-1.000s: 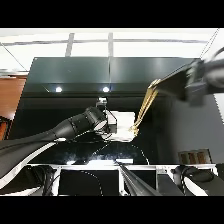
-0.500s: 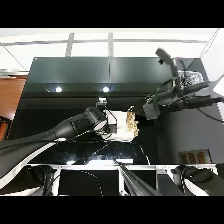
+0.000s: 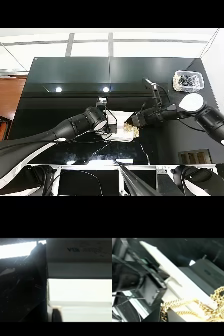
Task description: Fold the box and place the chain.
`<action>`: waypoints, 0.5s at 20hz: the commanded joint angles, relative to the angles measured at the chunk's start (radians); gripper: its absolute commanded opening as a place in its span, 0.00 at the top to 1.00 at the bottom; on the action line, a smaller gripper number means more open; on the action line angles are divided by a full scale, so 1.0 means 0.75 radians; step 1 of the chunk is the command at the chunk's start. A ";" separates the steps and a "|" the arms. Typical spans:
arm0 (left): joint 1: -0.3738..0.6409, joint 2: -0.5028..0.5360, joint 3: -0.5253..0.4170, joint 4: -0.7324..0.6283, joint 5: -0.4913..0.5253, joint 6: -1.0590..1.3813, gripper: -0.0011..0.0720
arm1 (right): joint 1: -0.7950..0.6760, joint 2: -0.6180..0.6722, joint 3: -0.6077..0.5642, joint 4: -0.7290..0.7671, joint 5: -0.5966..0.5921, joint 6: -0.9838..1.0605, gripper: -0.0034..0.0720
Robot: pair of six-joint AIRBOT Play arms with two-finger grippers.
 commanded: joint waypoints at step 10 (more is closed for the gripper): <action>-0.001 0.000 -0.001 0.001 0.001 0.000 0.95 | -0.608 0.169 -0.123 -0.257 0.105 -0.395 0.46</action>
